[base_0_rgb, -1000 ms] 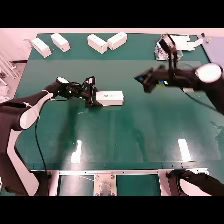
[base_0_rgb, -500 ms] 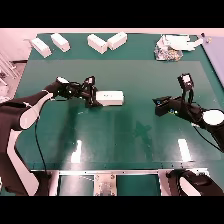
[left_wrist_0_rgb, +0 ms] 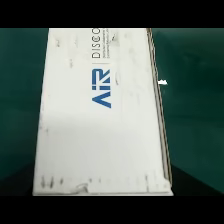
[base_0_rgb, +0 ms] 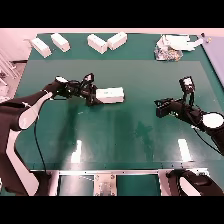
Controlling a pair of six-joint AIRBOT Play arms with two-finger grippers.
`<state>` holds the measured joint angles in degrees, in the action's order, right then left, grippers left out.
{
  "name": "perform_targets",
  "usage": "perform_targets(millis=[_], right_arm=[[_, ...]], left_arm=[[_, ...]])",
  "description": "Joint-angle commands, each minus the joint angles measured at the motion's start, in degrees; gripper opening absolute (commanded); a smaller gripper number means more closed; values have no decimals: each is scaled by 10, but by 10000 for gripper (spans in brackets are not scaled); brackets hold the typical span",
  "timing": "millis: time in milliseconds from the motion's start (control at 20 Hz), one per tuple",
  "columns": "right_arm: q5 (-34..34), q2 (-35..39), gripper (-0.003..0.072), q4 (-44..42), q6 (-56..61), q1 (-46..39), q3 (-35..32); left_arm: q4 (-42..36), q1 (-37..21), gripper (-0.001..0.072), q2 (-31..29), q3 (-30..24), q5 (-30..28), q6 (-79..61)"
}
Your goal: Fold the box and place the chain.
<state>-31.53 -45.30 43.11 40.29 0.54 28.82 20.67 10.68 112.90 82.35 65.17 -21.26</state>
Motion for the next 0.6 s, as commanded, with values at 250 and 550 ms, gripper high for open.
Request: perform_targets(millis=[250, 550], right_arm=[[3, 0, 13, 0, 0, 0, -1], [3, 0, 13, 0, 0, 0, -1]], left_arm=[[-1, -3, 20, -6, 0, -12, 4], [19, -56, 15, -87, -5, -55, 129]])
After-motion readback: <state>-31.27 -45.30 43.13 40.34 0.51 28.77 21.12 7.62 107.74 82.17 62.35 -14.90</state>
